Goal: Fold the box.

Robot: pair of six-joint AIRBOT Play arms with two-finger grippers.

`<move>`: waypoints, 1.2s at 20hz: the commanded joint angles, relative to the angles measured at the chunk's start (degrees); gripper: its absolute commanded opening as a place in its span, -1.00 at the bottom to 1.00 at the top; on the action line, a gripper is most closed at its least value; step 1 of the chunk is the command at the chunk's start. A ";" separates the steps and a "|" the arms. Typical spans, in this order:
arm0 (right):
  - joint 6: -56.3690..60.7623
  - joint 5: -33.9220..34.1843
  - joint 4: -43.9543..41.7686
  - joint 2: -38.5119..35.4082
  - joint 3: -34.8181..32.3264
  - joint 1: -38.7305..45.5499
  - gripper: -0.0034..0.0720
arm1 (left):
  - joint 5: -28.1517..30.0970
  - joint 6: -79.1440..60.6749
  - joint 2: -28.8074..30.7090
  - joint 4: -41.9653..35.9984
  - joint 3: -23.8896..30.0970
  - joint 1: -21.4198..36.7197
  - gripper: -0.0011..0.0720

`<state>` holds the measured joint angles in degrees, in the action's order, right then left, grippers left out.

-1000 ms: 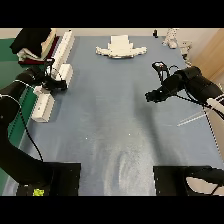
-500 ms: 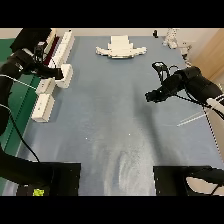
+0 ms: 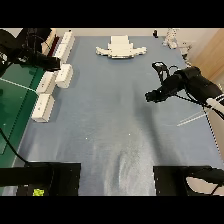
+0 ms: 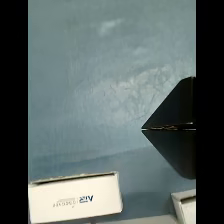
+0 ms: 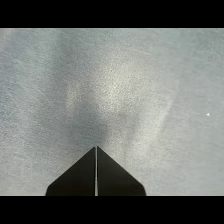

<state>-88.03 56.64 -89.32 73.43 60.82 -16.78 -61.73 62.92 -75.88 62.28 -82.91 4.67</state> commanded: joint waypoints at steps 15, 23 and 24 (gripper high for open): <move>0.00 -0.02 -0.02 0.00 0.04 0.02 -0.86 | 9.20 23.76 31.15 7.28 41.86 -25.44 -0.94; 0.00 -0.02 -0.02 0.00 0.04 0.02 -0.86 | 8.44 23.69 31.19 7.13 42.07 -25.68 -0.93; 0.00 -0.02 -0.02 0.00 0.04 0.02 -0.86 | 8.44 23.71 31.19 7.13 42.07 -25.68 -0.93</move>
<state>-88.03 56.64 -89.32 73.43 60.82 -16.78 -53.30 86.41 -44.75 69.38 -41.04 -20.84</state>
